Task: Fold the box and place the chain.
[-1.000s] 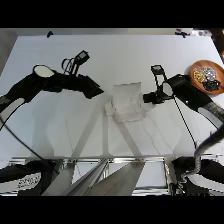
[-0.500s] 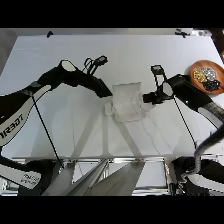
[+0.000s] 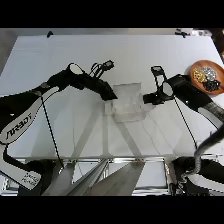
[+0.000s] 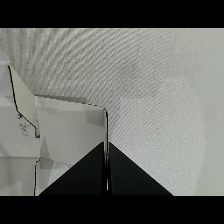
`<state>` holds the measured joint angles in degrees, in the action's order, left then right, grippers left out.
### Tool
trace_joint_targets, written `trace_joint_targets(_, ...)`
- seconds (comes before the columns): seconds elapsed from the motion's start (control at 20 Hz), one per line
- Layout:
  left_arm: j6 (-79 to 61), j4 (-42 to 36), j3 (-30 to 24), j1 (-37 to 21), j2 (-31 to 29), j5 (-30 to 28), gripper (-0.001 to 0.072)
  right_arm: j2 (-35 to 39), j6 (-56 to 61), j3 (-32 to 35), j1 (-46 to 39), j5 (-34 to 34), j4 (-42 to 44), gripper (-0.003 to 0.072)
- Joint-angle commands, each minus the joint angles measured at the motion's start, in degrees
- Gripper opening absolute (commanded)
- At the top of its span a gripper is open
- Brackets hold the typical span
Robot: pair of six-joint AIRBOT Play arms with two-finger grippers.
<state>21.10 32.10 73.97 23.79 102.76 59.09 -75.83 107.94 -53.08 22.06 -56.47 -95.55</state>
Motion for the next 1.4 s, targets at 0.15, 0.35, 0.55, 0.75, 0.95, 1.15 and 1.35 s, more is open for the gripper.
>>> trace_joint_targets(0.15, -1.84, -2.05, 0.07, 1.81, 1.66, -2.91, 0.0390, 0.04, -0.04, -0.02, 0.07, -1.03, 0.04, 0.0009)
trace_joint_targets(0.35, -1.92, -1.99, 0.07, 2.73, 1.70, -5.49, 0.0206, 0.04, -0.04, -0.02, 0.07, -1.09, 0.04, 0.0009)
trace_joint_targets(0.55, -3.08, -1.49, 0.07, 3.30, 1.70, -5.62, 0.0013, 0.04, -0.04, -0.02, 0.07, -1.11, 0.00, 0.0009)
trace_joint_targets(0.75, -7.32, -0.11, 0.07, 3.41, 1.25, -0.90, 0.0011, 0.22, -0.02, -0.02, 0.07, -1.20, -0.17, 0.0009)
trace_joint_targets(0.95, -8.09, 5.20, 0.07, 3.39, -3.50, 1.57, 0.0010, 3.30, -0.02, -0.02, 0.07, -1.38, -0.22, 0.0015)
trace_joint_targets(1.15, -8.04, 10.36, 0.07, 3.34, -9.97, 4.44, 0.0006, 10.88, -0.46, -0.02, -0.04, -3.65, -1.42, 0.0169)
trace_joint_targets(1.35, -4.79, 16.76, 0.02, 3.91, -15.69, 5.66, 0.0003, 20.06, -0.59, -0.02, -0.07, -9.27, -5.57, 0.0435)
